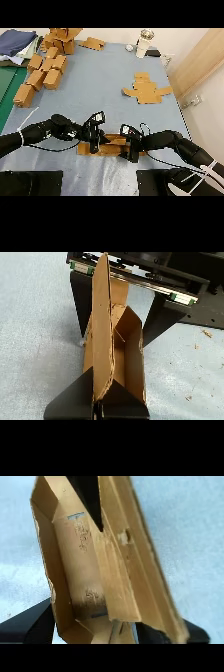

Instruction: Fold the box.

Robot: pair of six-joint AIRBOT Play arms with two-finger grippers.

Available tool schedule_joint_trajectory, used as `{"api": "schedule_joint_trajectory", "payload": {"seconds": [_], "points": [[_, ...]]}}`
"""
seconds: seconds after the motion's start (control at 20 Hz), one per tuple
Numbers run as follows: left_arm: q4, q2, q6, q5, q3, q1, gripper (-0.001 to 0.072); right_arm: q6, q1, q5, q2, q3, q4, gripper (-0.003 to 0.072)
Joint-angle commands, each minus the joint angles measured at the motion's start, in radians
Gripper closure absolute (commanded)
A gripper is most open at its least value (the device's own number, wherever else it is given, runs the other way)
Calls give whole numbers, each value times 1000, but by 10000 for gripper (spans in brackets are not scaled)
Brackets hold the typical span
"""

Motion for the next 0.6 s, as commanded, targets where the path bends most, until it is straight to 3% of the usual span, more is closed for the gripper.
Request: {"api": "schedule_joint_trajectory", "payload": {"seconds": [0.0, 0.35, 0.55], "points": [[0, 0, 0, 0, 0, 0, 696, -10, -3, -3, -4, 1, 6, -27], [0, 0, 0, 0, 0, 0, 696, -11, -2, -3, -10, 0, -13, -27], [0, 0, 0, 0, 0, 0, 696, -11, -2, -2, -75, 0, -12, -25]]}}
